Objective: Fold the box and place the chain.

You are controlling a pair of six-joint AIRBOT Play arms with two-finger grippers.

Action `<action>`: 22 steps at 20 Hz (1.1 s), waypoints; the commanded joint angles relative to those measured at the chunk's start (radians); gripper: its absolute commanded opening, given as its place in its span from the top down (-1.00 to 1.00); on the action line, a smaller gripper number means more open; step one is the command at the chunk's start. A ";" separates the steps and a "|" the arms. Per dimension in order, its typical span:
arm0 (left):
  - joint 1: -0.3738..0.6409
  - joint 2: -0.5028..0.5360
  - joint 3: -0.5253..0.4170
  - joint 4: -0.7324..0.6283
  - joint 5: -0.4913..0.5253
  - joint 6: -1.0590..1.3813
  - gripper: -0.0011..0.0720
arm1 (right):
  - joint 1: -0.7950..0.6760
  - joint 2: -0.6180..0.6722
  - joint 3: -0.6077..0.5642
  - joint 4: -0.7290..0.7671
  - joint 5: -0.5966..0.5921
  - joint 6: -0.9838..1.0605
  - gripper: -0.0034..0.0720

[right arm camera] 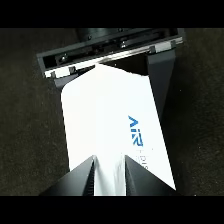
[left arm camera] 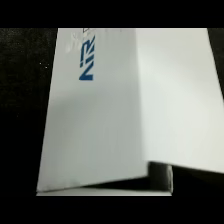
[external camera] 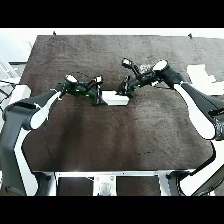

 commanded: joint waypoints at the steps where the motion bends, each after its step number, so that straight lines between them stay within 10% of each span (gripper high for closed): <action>1: 0.000 0.001 0.001 0.001 0.000 0.000 -0.03 | 0.006 -0.001 0.001 -0.015 -0.002 -0.005 0.35; 7: 0.000 0.001 0.001 0.000 0.000 0.000 -0.03 | 0.006 -0.001 0.030 -0.016 -0.003 -0.012 0.45; 22: 0.000 0.001 0.001 0.000 0.000 0.000 -0.03 | 0.018 0.010 0.048 -0.098 0.006 -0.001 -0.09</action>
